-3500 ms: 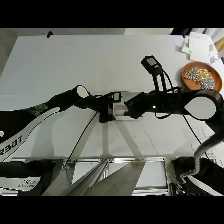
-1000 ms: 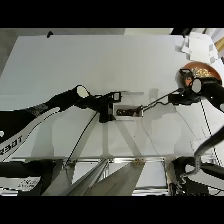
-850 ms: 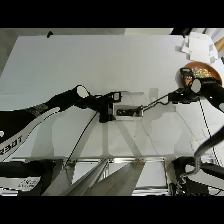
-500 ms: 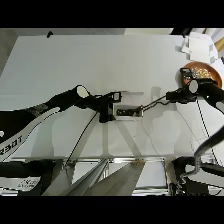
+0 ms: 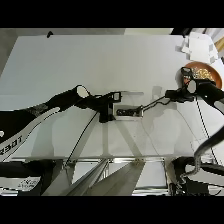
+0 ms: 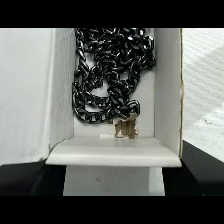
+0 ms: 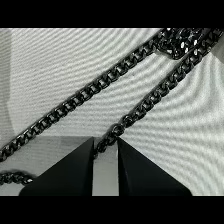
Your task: Fold the box and place the chain.
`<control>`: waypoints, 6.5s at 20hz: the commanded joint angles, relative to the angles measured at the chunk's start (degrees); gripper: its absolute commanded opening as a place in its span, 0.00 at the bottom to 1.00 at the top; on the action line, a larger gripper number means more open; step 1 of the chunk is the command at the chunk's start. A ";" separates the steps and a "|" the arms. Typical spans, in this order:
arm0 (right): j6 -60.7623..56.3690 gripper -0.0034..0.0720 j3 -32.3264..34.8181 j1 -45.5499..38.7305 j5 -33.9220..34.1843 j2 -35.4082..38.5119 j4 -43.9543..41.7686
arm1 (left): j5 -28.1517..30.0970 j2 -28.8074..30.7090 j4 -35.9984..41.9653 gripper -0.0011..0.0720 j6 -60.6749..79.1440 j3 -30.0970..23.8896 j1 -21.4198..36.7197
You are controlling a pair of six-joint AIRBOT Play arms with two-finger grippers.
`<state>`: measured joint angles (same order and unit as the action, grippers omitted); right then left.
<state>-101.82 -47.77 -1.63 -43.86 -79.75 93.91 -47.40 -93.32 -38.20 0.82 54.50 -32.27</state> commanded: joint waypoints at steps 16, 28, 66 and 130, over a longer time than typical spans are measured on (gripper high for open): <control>4.92 0.06 0.07 17.86 -10.86 32.00 -2.54 | 0.02 -0.02 -0.02 0.04 0.02 -0.02 0.04; 12.31 0.05 0.07 33.75 3.52 38.97 -25.86 | 0.02 -0.02 0.00 0.04 0.02 -0.02 0.04; 96.96 0.52 -0.37 4.61 -17.11 0.39 -31.67 | 0.00 -0.02 0.00 0.04 0.02 -0.02 0.04; 77.55 0.06 5.62 24.52 -1.33 11.43 -53.62 | 0.02 -0.02 0.00 0.04 0.02 -0.02 0.04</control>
<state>-19.73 -42.11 21.21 -44.99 -64.60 38.02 -47.37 -93.32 -38.20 0.82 54.50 -32.27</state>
